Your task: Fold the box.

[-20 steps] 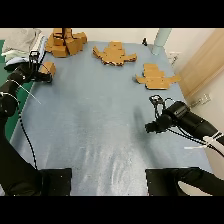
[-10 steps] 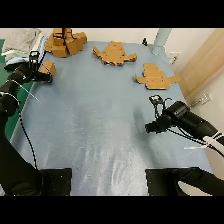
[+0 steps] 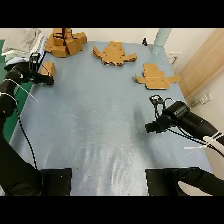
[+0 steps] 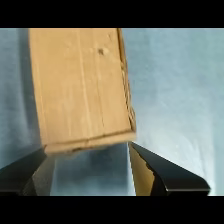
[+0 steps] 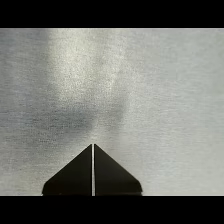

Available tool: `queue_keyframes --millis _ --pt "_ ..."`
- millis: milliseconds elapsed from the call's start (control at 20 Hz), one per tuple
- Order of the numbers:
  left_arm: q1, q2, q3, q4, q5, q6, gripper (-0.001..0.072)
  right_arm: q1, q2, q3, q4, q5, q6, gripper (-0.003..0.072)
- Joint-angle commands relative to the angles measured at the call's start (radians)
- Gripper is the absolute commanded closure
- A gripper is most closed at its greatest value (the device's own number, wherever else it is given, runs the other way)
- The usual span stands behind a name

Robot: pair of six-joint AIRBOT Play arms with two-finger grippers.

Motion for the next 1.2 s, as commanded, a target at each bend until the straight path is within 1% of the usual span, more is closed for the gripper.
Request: queue_keyframes --millis 0,150,200,300,450,500,550,650,800,850,950,1000,1050,1150 --pt "0.013 0.051 0.016 0.049 -0.255 0.01 0.0006 0.0 0.0 0.001 0.001 0.001 0.0 0.0666" --pt "0.031 0.116 0.051 0.115 -0.5 0.009 0.0006 0.0 0.0 0.001 0.001 0.001 0.0 0.0666" --pt "0.037 0.137 0.063 0.114 -0.547 -0.001 0.0006 0.0 0.0 0.001 0.001 0.001 0.0 0.0666" --pt "0.054 0.193 0.069 0.092 -0.612 -0.073 0.0006 0.0 0.0 0.001 0.001 0.001 0.0 0.0666" --pt "0.062 0.317 0.04 -0.027 -0.755 -0.069 0.0006 0.0 0.0 0.001 0.001 0.001 0.0 0.0666" --pt "0.057 0.37 0.009 -0.079 -0.783 -0.064 0.0006 0.0 0.0 0.001 0.001 0.001 0.0 0.0666" --pt "0.046 0.435 -0.047 -0.131 -0.794 -0.051 0.0006 0.0 0.0 0.001 0.001 0.001 0.0 0.0666" --pt "-0.008 0.584 -0.204 -0.156 -0.756 -0.043 0.0006 0.0 0.0 0.001 0.001 0.001 0.0 0.0665" --pt "-0.15 0.808 -0.502 -0.151 -0.636 -0.048 0.0006 0.0 0.0 0.001 0.001 0.001 0.0 0.0666" --pt "-0.203 0.863 -0.587 -0.151 -0.6 -0.056 0.0006 0.0 0.0 0.001 0.001 0.001 0.0 0.0666" --pt "-0.321 0.937 -0.73 -0.151 -0.55 -0.077 0.0006 0.0 0.0 0.001 0.001 0.001 0.0 0.0666" --pt "-0.378 0.955 -0.779 -0.151 -0.525 -0.093 0.0006 0.0 0.0 0.001 0.001 0.001 0.0 0.0666" --pt "-0.438 0.964 -0.821 -0.151 -0.483 -0.12 0.0006 0.0 0.0 0.001 0.001 0.001 0.0 0.0666" --pt "-0.535 0.961 -0.868 -0.151 -0.386 -0.165 0.0006 0.0 0.0 0.001 0.001 0.001 0.0 0.0666"
